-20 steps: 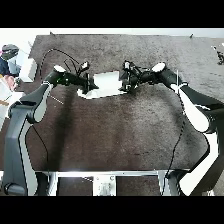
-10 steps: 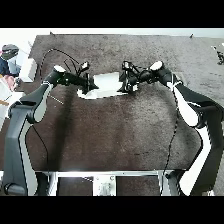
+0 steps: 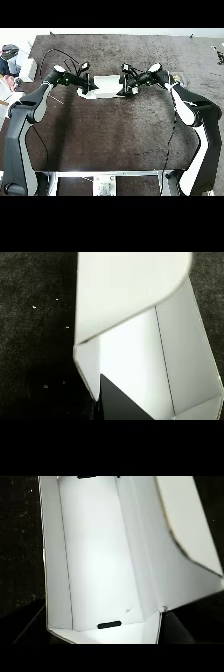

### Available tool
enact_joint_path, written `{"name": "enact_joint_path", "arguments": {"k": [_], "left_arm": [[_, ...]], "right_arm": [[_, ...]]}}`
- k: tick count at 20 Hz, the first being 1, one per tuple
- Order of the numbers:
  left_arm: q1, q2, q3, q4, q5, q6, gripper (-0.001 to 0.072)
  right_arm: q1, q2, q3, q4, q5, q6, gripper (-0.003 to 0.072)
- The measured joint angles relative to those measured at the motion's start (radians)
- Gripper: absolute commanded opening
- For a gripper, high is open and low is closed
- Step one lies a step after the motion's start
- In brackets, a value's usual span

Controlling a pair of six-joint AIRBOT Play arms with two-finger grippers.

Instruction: Fold the box and place the chain.

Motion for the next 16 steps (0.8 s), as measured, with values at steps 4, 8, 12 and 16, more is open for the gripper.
{"name": "enact_joint_path", "arguments": {"k": [4, 8, 12, 16], "left_arm": [[0.000, 0.000, 0.000, 0.000, 0.000, 0.000, 0.0011], [0.000, 0.000, 0.000, -0.001, 0.001, -0.001, 0.0011], [0.000, 0.000, 0.000, -0.001, 0.001, -0.001, 0.0011], [0.000, 0.000, 0.000, -0.001, 0.002, -0.001, 0.0011]], "right_arm": [[0.000, -0.038, 0.027, 0.021, 0.026, 0.000, 0.0692], [0.003, -0.069, 0.054, 0.029, 0.038, -0.003, 0.0673], [0.005, -0.084, 0.062, 0.030, 0.039, -0.030, 0.0673], [0.014, -0.087, 0.064, 0.025, 0.034, -0.049, 0.0673]]}}
